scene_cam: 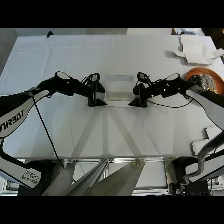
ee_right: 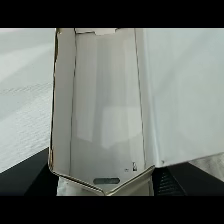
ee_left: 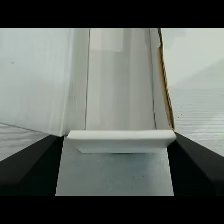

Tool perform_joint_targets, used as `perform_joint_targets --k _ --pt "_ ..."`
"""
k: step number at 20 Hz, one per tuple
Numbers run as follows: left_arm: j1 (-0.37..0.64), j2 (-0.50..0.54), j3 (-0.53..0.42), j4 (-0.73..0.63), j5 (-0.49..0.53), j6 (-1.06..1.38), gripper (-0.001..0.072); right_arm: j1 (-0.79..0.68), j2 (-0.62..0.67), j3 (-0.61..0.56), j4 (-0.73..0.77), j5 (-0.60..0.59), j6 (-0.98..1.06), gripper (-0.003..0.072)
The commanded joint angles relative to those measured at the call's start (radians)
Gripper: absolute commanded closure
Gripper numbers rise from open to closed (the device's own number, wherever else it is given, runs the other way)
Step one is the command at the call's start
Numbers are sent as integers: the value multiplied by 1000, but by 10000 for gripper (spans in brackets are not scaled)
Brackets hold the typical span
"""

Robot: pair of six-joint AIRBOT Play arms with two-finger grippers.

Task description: Fold the box and place the chain.

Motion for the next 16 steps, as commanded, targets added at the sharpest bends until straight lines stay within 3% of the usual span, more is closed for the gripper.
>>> perform_joint_targets --k 1,14,15,16 --pt "-4 -1 0 -12 13 3 14 0 0 1 0 1 0 166" --pt "-58 2 0 29 56 10 19 0 0 1 0 1 0 166" --pt "-62 2 0 37 58 10 30 0 0 1 0 1 0 166" --pt "-65 2 0 47 60 9 91 0 0 1 0 1 0 166"
